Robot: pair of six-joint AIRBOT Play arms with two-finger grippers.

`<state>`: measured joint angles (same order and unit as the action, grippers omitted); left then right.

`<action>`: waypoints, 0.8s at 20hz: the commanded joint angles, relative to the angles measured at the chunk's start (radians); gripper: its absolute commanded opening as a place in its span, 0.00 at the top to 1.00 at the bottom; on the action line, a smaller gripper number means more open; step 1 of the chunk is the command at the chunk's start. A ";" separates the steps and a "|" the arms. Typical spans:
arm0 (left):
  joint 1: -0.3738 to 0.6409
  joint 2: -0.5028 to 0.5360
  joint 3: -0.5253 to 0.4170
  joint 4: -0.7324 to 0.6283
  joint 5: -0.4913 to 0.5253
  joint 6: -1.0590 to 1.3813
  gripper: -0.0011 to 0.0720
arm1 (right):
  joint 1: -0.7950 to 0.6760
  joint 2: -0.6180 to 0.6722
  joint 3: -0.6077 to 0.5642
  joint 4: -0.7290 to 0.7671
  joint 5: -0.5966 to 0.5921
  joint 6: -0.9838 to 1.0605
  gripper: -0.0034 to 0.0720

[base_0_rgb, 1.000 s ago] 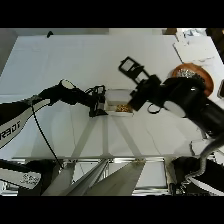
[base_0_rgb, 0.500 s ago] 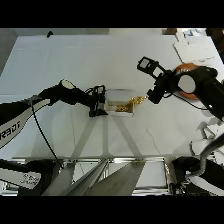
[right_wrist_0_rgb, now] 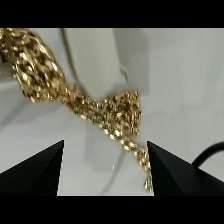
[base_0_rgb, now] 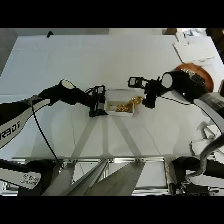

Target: Fold the box and place the chain.

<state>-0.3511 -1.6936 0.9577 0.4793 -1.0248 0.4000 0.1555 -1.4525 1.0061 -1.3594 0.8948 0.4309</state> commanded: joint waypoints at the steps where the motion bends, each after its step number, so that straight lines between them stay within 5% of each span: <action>1: 0.000 0.000 0.000 0.000 0.000 0.000 0.63 | -0.002 -0.068 0.000 0.066 -0.073 -0.103 0.19; 4: 0.000 0.000 0.000 0.000 0.000 0.000 0.63 | -0.002 -0.118 0.000 0.066 -0.105 -0.093 0.24; 9: 0.000 0.000 0.000 0.000 0.000 0.000 0.63 | -0.002 -0.134 0.001 0.037 -0.093 -0.009 0.95; 16: 0.000 0.000 0.000 0.000 0.000 0.000 0.63 | -0.011 -0.005 0.001 -0.004 -0.076 0.175 0.94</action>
<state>-0.3511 -1.6939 0.9577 0.4793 -1.0248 0.3996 0.1493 -1.5215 1.0046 -1.3735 0.7792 0.5205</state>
